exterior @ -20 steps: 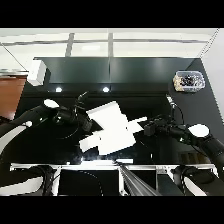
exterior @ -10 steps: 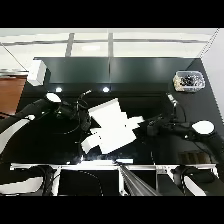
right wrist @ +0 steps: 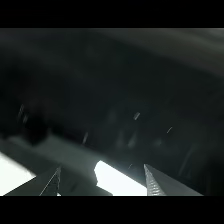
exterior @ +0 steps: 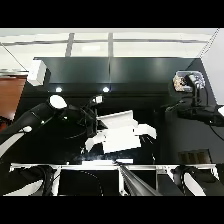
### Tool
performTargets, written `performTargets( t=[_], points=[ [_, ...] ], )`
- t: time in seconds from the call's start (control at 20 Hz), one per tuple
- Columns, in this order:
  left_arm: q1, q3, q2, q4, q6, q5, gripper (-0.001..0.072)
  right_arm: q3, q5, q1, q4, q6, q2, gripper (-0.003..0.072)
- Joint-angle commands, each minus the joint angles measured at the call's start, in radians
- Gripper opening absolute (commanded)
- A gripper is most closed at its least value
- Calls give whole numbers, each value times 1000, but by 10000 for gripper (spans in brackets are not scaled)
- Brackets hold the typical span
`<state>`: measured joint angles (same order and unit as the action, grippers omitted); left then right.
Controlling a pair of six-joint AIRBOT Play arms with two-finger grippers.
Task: Fold the box and place the chain.
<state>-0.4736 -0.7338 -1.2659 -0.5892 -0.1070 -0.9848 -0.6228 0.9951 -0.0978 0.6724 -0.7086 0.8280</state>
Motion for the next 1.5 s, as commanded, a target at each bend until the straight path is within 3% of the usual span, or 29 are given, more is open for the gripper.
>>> performTargets(
  t=[0.0, 0.25, 0.55, 0.8, 1.05, 1.25, 1.45],
  points=[
    [-66, 58, 19, -14, 220, 176, 24, -27, -54, -16, -32, 4, 0, 594],
    [-67, 81, -40, -13, 232, 222, 27, -3, 2, 112, 130, 232, 2, 595],
    [-68, 71, -72, 2, 230, 200, 27, 116, -47, 331, 163, 247, 9, 594],
    [-68, 60, -72, -5, 227, 191, 27, 229, -101, 429, 198, 306, 10, 596],
    [-68, 60, -72, -5, 227, 190, 27, 242, -101, 541, 240, 330, 11, 597],
    [-68, 60, -72, -5, 227, 190, 27, 242, -99, 637, 214, 511, 11, 596],
    [-68, 60, -72, -5, 227, 191, 27, 242, -151, 701, 192, 546, 27, 596]
  ],
)
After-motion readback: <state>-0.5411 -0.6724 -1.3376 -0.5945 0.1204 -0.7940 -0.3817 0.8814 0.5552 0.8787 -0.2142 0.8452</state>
